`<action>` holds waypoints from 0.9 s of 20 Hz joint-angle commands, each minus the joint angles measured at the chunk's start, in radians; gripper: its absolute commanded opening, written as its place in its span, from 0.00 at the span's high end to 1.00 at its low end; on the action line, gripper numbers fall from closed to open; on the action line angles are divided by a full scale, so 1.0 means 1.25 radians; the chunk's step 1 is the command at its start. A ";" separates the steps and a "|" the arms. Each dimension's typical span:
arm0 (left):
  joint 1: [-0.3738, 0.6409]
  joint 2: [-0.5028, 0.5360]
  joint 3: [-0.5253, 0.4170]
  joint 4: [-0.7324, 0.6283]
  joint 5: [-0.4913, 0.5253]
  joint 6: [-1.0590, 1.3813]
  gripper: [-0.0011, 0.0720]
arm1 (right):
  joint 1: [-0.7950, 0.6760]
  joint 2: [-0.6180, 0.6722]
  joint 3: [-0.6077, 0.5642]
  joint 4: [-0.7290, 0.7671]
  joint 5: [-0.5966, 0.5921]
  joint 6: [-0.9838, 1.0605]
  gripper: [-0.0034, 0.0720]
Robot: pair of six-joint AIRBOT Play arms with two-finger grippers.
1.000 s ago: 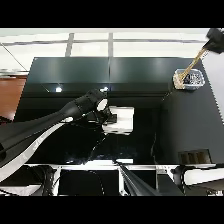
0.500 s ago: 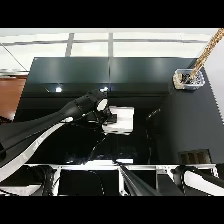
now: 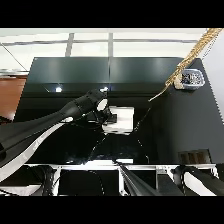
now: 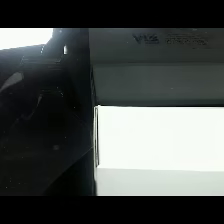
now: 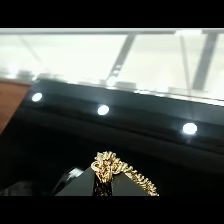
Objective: Fold the box and place the chain.
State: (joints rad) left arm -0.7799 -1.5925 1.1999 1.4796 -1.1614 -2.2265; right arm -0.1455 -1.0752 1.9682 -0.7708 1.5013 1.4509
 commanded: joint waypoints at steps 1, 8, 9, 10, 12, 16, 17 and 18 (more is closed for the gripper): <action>0.001 0.000 0.000 0.000 -0.001 0.000 0.95 | 0.058 0.012 -0.018 0.045 0.071 -0.027 0.94; 0.001 0.000 0.000 0.000 -0.001 0.000 0.95 | 0.220 0.011 -0.148 0.050 0.124 -0.046 0.95; 0.001 0.000 0.000 0.000 -0.001 0.000 0.95 | 0.235 0.011 -0.171 0.061 0.124 -0.059 0.95; 0.001 0.000 0.000 0.000 -0.001 0.000 0.95 | 0.250 0.011 -0.194 0.074 0.119 -0.067 0.95; 0.001 0.000 0.000 0.000 -0.001 0.000 0.95 | 0.275 0.011 -0.239 0.085 0.092 -0.078 0.95; 0.001 0.000 0.000 0.000 -0.001 0.000 0.95 | 0.310 0.011 -0.359 0.091 0.003 -0.088 0.95; 0.001 0.000 0.000 0.000 -0.001 0.000 0.95 | 0.317 0.011 -0.394 0.094 -0.020 -0.089 0.95; 0.001 0.000 0.000 0.000 -0.001 0.000 0.95 | 0.326 0.011 -0.432 0.094 -0.044 -0.091 0.95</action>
